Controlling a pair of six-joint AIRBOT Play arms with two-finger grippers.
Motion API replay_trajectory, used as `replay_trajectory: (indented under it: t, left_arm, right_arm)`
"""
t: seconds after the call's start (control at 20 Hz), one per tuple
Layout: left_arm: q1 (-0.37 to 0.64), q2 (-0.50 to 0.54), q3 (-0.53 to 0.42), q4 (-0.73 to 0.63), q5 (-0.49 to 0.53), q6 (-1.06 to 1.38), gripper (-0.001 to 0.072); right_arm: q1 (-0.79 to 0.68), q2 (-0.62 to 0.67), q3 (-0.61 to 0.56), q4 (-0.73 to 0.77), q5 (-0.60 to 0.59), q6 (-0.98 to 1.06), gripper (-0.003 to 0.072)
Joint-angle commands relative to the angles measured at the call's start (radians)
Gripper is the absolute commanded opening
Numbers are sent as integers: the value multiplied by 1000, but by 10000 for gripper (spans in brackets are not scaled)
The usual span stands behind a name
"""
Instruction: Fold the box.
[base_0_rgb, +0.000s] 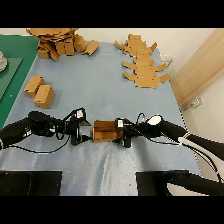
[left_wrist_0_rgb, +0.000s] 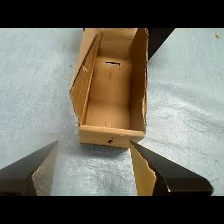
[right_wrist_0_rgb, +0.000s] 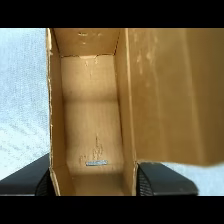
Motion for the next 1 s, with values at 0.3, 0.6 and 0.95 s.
replay_trajectory:
  t: [0.3, 0.6, 0.95]
  left_arm:
    - [0, -22, -2, 17, -80, 38, 698]
    - [-30, -42, 8, 3, -34, 39, 698]
    - [-135, -51, 19, -13, 89, 28, 697]
  right_arm:
    - [-1, -1, 0, 0, -20, 0, 461]
    - [-1, -1, 0, 0, -21, 0, 461]
    - [-1, -1, 0, 0, -20, 0, 460]
